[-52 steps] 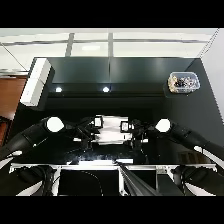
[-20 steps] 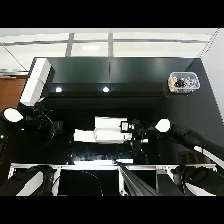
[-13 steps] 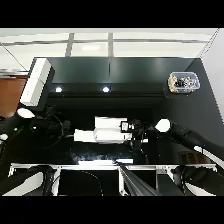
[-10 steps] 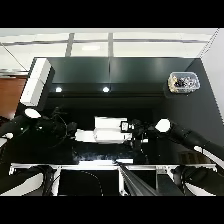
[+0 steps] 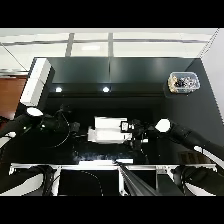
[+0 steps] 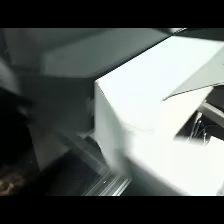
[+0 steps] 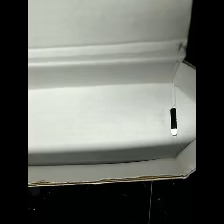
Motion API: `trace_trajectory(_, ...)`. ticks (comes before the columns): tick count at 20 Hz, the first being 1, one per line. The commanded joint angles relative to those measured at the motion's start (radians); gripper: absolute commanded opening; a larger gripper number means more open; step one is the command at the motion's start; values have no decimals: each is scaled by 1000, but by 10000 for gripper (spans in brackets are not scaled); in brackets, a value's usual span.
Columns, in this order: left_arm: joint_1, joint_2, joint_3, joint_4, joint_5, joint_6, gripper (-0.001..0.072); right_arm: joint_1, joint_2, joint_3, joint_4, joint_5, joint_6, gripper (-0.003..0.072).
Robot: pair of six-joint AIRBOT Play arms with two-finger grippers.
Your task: Fold the box and place the chain.
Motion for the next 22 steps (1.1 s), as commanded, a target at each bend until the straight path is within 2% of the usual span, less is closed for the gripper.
trace_trajectory(1, 17, 29, 19, -14, -18, 28, 718, 0, 0, 0, 0, 1, 0, 202)
trace_trajectory(5, -5, 80, 40, -6, -9, -17, 707, 1, 0, 0, 0, 0, 0, 202)
trace_trajectory(7, -52, 99, 40, -5, 7, -28, 699, 0, 0, 0, 0, 0, 0, 202)
trace_trajectory(10, -142, 115, 41, -5, 98, -86, 694, 0, 0, 0, 0, 1, 0, 203)
trace_trajectory(13, -207, 115, 58, 5, 105, -152, 688, 0, 0, 0, 0, 1, 0, 203)
trace_trajectory(17, -275, 115, 103, 128, 111, -286, 682, 0, 0, 0, 0, 0, 0, 203)
trace_trajectory(19, -315, 115, 131, 177, 114, -341, 610, 0, 0, 0, 0, 0, 0, 203)
trace_trajectory(22, -370, 115, 171, 196, 117, -405, 610, 0, 0, 0, 0, 0, 0, 202)
